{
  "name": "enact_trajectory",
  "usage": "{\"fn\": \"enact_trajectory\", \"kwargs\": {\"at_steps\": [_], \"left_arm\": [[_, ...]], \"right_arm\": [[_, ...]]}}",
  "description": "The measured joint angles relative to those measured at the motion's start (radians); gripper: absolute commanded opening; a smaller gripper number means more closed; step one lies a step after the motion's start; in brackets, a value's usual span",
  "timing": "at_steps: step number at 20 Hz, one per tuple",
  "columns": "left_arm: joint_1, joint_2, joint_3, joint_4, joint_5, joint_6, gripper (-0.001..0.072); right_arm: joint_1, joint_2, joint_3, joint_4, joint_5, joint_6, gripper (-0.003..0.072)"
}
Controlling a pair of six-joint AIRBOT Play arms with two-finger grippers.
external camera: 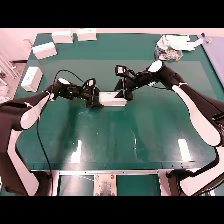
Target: Fold the box and place the chain.
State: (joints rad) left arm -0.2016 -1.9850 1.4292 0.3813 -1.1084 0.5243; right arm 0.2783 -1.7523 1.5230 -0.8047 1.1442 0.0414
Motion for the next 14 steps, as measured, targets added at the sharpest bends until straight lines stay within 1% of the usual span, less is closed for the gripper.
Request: {"fn": "enact_trajectory", "kwargs": {"at_steps": [2, 7, 14], "left_arm": [[0.000, 0.000, 0.000, 0.000, 0.000, 0.000, 0.0468], [0.000, 0.000, 0.000, 0.000, 0.000, 0.000, 0.0468], [0.000, 0.000, 0.000, 0.000, -0.001, 0.000, 0.0468]], "right_arm": [[0.000, 0.000, 0.014, 0.002, -0.001, 0.000, 0.0362], [0.000, 0.000, 0.023, 0.002, 0.000, 0.001, 0.0356], [0.000, 0.000, 0.000, 0.001, -0.005, 0.001, 0.0357]]}}
